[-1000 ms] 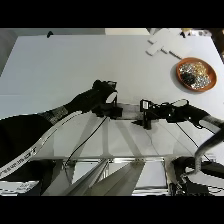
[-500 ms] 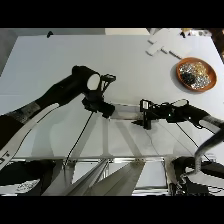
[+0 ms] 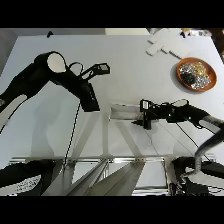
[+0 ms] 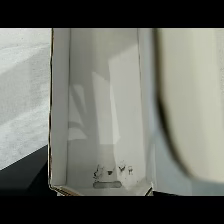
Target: Fold the box and place the chain.
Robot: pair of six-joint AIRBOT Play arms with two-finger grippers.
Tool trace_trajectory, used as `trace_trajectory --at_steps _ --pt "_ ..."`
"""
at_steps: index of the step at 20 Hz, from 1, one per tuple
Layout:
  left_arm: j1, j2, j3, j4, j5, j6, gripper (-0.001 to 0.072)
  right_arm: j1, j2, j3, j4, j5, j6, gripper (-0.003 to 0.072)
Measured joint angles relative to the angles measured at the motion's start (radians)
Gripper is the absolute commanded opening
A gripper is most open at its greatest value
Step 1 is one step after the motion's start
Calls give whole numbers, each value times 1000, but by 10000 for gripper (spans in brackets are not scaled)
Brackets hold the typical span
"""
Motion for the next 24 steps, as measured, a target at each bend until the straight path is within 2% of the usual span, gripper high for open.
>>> trace_trajectory --at_steps 3,5,9,15,24 --pt "23 -4 -137 -119 126 406 702 0 0 0 0 0 0 457" --pt "30 -21 -212 -171 174 639 702 0 0 0 0 0 0 457" --pt "35 -92 -281 -294 269 925 701 0 0 0 0 0 0 457" --pt "34 -180 -303 -415 335 1068 700 0 0 0 0 0 0 457" --pt "25 -201 -306 -499 352 1067 698 0 0 0 0 0 0 457"
